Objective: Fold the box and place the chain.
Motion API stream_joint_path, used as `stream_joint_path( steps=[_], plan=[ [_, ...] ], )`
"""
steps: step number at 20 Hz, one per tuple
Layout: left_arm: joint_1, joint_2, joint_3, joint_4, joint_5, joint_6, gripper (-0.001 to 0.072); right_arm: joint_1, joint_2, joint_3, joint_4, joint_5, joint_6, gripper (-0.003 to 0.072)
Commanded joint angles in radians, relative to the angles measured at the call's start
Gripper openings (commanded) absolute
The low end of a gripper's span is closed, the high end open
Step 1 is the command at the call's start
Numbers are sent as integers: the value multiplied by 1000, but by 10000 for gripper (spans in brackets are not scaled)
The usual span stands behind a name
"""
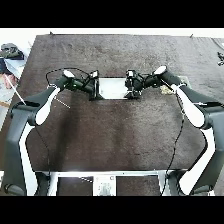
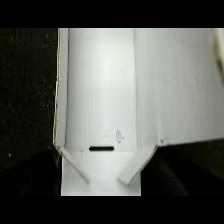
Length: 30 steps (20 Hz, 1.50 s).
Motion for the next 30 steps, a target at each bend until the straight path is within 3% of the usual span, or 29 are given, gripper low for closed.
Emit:
stream_joint_path(
  steps=[1,3,6,7,8,10,11,15,25,30],
  plan=[
    [1,0,0,0,3,0,134,-2,55,1,-151,0,64,598],
    [1,0,0,0,3,0,134,-4,95,1,-203,-16,120,598],
    [1,0,1,0,3,0,134,-6,143,1,-166,-9,192,592],
    [1,0,1,0,3,0,134,-6,152,1,-131,2,206,533],
    [1,0,1,0,3,0,134,-6,156,1,-88,23,206,363],
    [1,0,0,0,3,0,134,-5,151,0,25,65,206,111],
    [1,0,0,0,3,0,134,-5,148,0,89,78,206,45],
    [1,0,0,0,3,0,134,-5,103,-1,297,41,206,47],
    [1,0,0,0,3,0,134,-5,5,-1,357,-216,205,47],
    [1,0,0,0,3,0,134,-2,-27,-2,279,-229,205,47]
  ],
)
